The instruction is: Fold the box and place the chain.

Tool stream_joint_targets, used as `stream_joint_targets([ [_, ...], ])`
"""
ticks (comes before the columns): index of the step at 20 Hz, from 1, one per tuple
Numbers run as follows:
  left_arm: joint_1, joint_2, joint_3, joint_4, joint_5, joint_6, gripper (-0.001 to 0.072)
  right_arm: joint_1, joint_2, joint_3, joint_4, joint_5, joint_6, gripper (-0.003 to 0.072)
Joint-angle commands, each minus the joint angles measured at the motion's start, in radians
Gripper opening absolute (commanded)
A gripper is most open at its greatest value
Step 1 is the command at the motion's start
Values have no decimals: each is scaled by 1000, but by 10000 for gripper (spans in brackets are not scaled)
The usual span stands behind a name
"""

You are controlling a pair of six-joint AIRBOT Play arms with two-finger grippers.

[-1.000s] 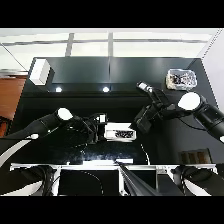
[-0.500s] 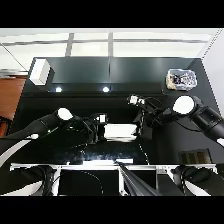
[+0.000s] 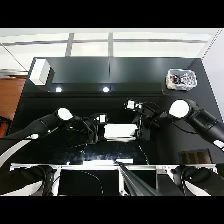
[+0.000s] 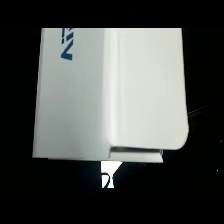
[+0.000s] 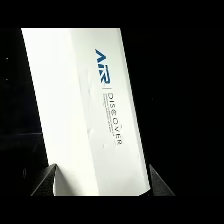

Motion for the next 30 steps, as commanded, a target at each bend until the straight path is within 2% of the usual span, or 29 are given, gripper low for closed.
stream_joint_targets([
  [1, -1, -1, 1, 0, 0, 0, 221, 2, -6, -4, 0, -22, -2, 701],
  [2, -1, -1, 1, 0, 0, 0, 221, 7, -6, -4, 0, -21, -2, 610],
  [3, -1, -1, 1, 0, 0, 0, 221, 15, -6, -4, 8, -18, -1, 459],
  [5, -1, -1, 1, 0, 0, 0, 221, 33, -6, -4, 20, -12, 0, 330],
  [6, -1, -1, 1, 0, 0, 0, 221, 41, -6, -4, 19, -10, 0, 301],
  [22, -1, -1, 1, 0, 0, 0, 221, 45, -6, -4, 21, -10, 4, 299],
  [23, -1, -1, 1, 0, 0, 0, 221, 45, -6, -4, 17, -10, 3, 212],
  [24, -1, -1, 1, 0, 0, 0, 221, 45, -6, -4, 10, -10, 4, 173],
  [30, -1, -1, 1, 0, 0, 0, 221, 45, -6, -4, 6, -9, 11, 173],
])
